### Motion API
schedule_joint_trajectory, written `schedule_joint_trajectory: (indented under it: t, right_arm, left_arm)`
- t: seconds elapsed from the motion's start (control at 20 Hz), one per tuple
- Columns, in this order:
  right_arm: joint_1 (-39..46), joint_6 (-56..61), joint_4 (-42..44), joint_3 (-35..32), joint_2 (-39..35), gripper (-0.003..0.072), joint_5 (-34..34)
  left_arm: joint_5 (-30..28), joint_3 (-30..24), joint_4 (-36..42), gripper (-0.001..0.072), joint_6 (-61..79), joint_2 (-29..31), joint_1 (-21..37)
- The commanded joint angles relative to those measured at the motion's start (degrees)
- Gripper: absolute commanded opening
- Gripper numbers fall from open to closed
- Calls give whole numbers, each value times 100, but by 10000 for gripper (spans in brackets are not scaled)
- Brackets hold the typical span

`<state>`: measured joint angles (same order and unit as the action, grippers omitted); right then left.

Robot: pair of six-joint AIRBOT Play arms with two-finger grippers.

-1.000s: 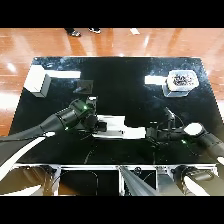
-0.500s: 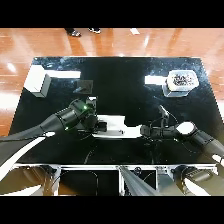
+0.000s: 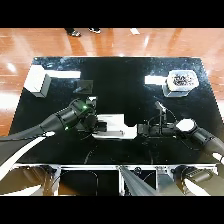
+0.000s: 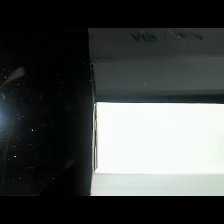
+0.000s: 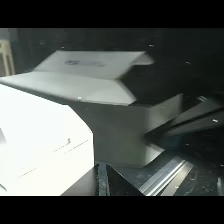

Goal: Fold the box and place the chain.

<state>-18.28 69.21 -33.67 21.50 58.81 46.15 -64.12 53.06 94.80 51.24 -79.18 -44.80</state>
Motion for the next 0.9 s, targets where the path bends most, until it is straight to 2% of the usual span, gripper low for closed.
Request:
schedule_joint_trajectory:
  t: [0.0,0.25,0.55,0.85]
  right_arm:
    - [-4,-247,111,63,4,64,142]
    - [-4,-385,-55,63,4,65,155]
    - [-4,-393,-345,63,197,64,-284]
    - [-4,-466,-361,66,393,65,-334]
  left_arm:
    - [11,0,22,23,-2,0,2]
    - [11,0,22,23,-2,0,2]
    - [11,0,20,23,-2,0,2]
    - [26,0,22,23,-2,0,2]
